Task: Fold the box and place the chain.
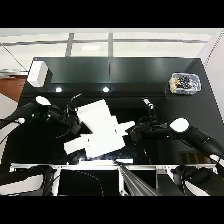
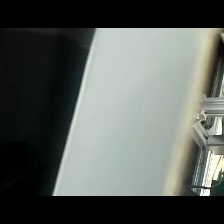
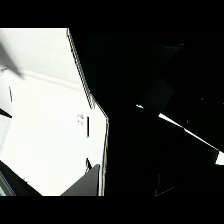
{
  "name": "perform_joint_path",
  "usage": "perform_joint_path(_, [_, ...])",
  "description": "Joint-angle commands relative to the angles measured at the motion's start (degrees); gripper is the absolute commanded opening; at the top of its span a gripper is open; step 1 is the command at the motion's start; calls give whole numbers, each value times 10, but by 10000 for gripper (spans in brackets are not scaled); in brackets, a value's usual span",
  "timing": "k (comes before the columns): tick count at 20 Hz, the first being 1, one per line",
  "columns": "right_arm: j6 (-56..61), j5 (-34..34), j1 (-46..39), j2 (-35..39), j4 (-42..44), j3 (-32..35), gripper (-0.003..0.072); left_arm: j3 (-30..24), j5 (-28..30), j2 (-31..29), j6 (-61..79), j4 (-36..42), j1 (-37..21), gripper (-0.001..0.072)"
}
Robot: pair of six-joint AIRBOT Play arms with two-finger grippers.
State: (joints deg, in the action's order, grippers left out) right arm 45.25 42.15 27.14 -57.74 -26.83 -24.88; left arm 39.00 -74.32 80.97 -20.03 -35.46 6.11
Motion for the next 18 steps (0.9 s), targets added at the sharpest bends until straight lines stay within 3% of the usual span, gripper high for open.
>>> perform_joint_path(1, [2, -3, 1, 0, 0, 0, 51, 5, -6, 1, 3, -12, -1, 355])
perform_joint_path(6, [2, -4, 1, 0, 0, 0, 51, 5, -9, 1, -1, -16, -1, 325])
perform_joint_path(8, [2, -4, 1, 0, -1, 0, 52, 5, -8, 1, -4, -4, 0, 118])
perform_joint_path(9, [2, -4, 0, 0, -3, 0, 55, 5, -8, 1, -3, 2, 1, 59])
perform_joint_path(10, [2, 0, 0, 0, -4, 0, 105, 5, -6, 1, -3, 1, 1, 30])
perform_joint_path(11, [7, 3, -3, 0, -8, 0, 319, 5, -6, 1, -3, 0, 2, 30])
perform_joint_path(12, [30, 11, -10, 0, -19, 0, 589, 6, -6, 1, -3, -2, 2, 29])
perform_joint_path(13, [50, 26, -23, 0, -35, -2, 709, 7, -7, 1, 2, -2, 2, 29])
perform_joint_path(18, [57, 201, -169, 0, -167, -56, 707, 23, 20, -25, 23, -27, 58, 24])
